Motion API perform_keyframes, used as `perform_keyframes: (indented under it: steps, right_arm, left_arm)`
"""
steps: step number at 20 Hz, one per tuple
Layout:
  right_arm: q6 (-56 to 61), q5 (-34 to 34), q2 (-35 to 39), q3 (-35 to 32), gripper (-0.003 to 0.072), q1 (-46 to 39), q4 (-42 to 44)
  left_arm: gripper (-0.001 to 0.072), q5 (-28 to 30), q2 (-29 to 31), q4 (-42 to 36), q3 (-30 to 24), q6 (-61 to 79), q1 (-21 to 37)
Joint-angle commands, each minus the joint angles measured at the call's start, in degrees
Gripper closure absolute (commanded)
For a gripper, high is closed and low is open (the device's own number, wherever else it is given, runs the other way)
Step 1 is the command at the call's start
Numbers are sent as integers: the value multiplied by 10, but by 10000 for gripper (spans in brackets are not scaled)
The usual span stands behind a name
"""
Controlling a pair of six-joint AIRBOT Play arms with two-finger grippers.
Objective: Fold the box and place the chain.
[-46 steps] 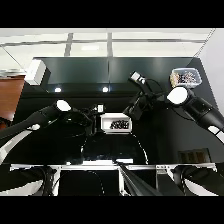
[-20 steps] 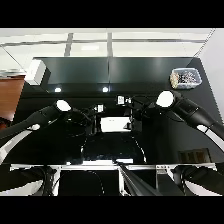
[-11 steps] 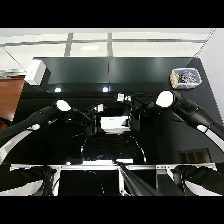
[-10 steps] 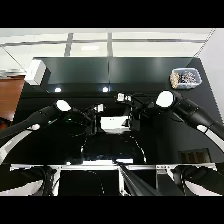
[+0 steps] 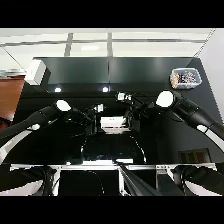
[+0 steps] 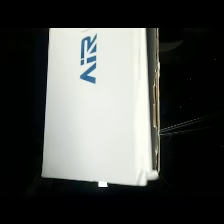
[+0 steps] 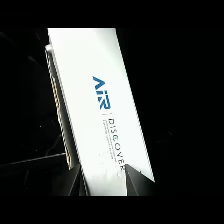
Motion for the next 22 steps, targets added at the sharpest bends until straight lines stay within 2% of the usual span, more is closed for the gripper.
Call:
perform_keyframes:
  steps: [1, 22]
  right_arm:
    - [5, 1, 0, 0, 383, 0, 0]
    - [5, 17, -1, 0, 371, 3, -7]
  left_arm:
    - [320, -1, 0, 0, 0, 0, 0]
    - [320, 0, 0, 0, 0, 0, 0]
